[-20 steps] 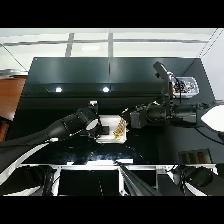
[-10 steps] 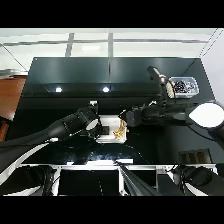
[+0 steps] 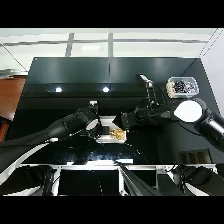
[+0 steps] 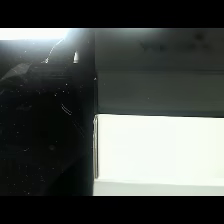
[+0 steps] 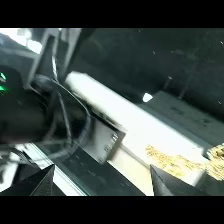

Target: Fold the box and place the chain.

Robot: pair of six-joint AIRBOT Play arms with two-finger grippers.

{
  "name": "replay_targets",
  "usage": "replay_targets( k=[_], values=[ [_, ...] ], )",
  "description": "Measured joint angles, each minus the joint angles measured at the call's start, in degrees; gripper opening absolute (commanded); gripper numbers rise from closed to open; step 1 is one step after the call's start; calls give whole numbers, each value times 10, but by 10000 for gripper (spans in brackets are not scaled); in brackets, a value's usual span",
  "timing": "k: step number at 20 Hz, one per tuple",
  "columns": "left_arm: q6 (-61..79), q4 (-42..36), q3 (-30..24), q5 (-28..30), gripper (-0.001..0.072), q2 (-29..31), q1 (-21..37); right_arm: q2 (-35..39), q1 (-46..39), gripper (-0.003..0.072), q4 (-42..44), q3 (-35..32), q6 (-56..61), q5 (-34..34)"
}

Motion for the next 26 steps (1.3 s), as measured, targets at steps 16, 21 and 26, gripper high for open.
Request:
replay_targets(
  k=[16,21,26],
  values=[
    [0,0,0,0,31,0,0,25,-145,669,-82,-168,-506,-43],
    [0,0,0,-1,31,0,0,-40,-122,669,49,-197,-746,-82],
    [0,0,0,-2,31,0,0,-87,-112,584,107,-203,-852,-114]
  ],
)
